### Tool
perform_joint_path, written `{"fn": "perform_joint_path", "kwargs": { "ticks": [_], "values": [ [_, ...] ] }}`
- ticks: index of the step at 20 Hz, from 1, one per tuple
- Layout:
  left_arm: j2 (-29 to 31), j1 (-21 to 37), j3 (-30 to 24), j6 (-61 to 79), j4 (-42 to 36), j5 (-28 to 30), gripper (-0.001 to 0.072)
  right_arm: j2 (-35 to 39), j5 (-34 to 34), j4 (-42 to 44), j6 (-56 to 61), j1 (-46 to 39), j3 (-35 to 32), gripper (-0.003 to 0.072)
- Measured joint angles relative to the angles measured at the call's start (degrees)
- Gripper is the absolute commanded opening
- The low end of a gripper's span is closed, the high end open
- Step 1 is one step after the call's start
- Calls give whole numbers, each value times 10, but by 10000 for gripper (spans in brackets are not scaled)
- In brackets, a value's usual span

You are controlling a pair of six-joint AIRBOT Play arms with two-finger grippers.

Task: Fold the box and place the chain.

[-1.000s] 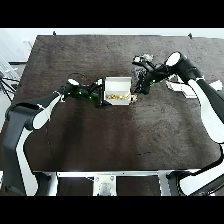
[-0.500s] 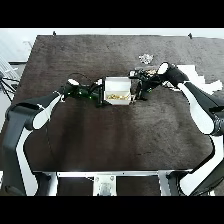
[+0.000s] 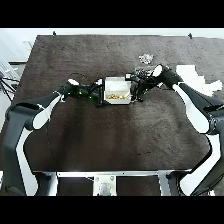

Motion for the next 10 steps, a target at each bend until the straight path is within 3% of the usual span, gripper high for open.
{"fn": "perform_joint_path", "kwargs": {
  "ticks": [10],
  "values": [
    [0,0,0,0,0,1,414,162,6,9,34,2,2,1]
  ]
}}
